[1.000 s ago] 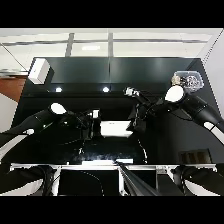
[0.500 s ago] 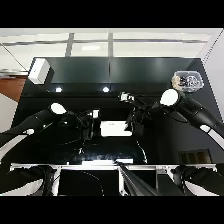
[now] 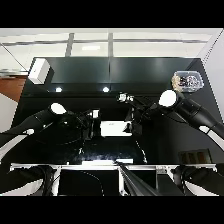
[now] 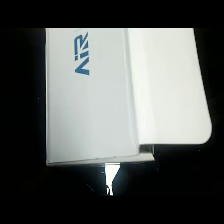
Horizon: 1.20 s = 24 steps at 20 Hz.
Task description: Fold the box and place the chain.
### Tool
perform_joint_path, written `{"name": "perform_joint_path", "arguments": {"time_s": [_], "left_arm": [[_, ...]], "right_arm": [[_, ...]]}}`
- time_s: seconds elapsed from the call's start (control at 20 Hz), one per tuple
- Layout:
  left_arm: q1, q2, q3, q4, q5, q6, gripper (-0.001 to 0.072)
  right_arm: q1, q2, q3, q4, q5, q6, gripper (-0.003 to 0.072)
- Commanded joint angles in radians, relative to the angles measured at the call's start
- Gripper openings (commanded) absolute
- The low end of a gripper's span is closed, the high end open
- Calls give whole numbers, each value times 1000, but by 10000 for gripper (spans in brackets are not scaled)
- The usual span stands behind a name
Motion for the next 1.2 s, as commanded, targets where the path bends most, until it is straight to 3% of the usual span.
{"name": "perform_joint_path", "arguments": {"time_s": [0.0, 0.25, 0.35, 0.4, 0.45, 1.15], "left_arm": [[-1, -1, 0, 0, 0, 1, 466], [-1, -1, 0, 0, 0, 0, 466], [-1, -1, 0, 1, 0, 1, 466], [-1, -1, 0, 1, 0, 1, 466], [-1, -1, 0, 1, 0, 1, 466], [-1, -1, 0, 0, 0, 1, 466]], "right_arm": [[1, -1, 0, -6, -2, 0, 567], [5, -8, 0, -53, -31, 3, 558], [16, -8, 0, -60, -49, 4, 517], [21, -8, 0, -60, -50, 4, 289], [23, -8, 0, -60, -48, 4, 231], [24, -9, 0, -68, -27, 24, 233]]}}
